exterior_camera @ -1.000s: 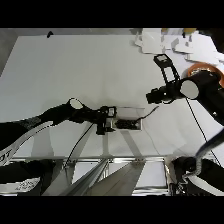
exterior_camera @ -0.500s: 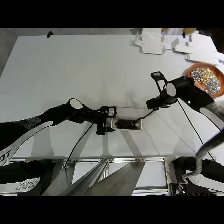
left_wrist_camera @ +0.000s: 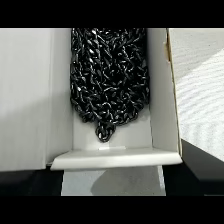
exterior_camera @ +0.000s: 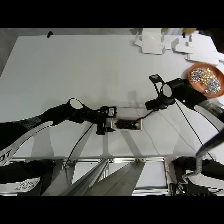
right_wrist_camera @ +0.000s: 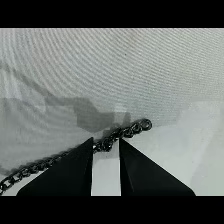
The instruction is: Fold the box and place the chain.
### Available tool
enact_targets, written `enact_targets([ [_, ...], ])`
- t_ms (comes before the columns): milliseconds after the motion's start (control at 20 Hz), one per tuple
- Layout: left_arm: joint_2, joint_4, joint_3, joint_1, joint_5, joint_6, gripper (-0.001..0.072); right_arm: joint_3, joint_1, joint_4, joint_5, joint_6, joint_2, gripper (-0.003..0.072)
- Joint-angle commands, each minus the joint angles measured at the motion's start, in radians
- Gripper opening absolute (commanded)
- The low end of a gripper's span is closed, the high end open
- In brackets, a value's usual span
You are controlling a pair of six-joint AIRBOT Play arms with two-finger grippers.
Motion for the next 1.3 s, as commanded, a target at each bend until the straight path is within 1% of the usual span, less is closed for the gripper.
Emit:
enact_targets([
  [0, 0.001, 0.000, 0.000, 0.001, 0.000, 0.000, 0.0129, -0.001, 0.000, 0.011, 0.018, 0.019, -0.003, 0.0051],
  [50, 0.001, 0.000, 0.000, 0.001, 0.000, 0.000, 0.0129, -0.001, 0.000, 0.013, 0.026, 0.019, -0.003, 0.0015],
  [200, 0.001, 0.000, 0.000, 0.001, 0.000, 0.000, 0.0129, -0.001, 0.008, 0.009, 0.084, -0.025, 0.017, 0.0014],
  [300, 0.001, 0.000, 0.000, 0.001, 0.000, 0.000, 0.0129, 0.000, 0.024, 0.006, 0.108, -0.055, 0.079, 0.0014],
  [500, 0.001, 0.000, 0.000, 0.001, 0.000, 0.000, 0.0129, 0.000, 0.094, 0.031, 0.175, -0.072, 0.294, 0.0014],
  [600, 0.001, 0.000, 0.000, 0.001, 0.000, 0.000, 0.0129, -0.001, 0.169, 0.115, 0.203, -0.086, 0.420, 0.0014],
  [700, 0.001, 0.000, 0.000, 0.001, -0.001, 0.000, 0.0129, 0.000, 0.256, 0.196, 0.190, -0.081, 0.529, 0.0014],
  [800, 0.001, 0.000, 0.000, 0.001, 0.000, 0.000, 0.0129, 0.000, 0.322, 0.259, 0.164, -0.075, 0.606, 0.0014],
  [950, 0.001, 0.000, 0.000, 0.001, 0.000, 0.000, 0.0129, 0.000, 0.377, 0.361, 0.092, -0.060, 0.640, 0.0014],
  [1000, 0.001, 0.000, 0.000, 0.001, 0.000, 0.000, 0.0129, -0.001, 0.391, 0.369, 0.055, -0.060, 0.637, 0.0014],
  [1150, 0.001, 0.000, 0.000, 0.001, 0.000, 0.000, 0.0129, -0.003, 0.412, 0.357, -0.042, -0.061, 0.599, 0.0014],
  [1250, 0.001, 0.000, 0.000, 0.001, 0.000, 0.000, 0.0129, -0.008, 0.412, 0.314, -0.061, -0.063, 0.545, 0.0015],
])
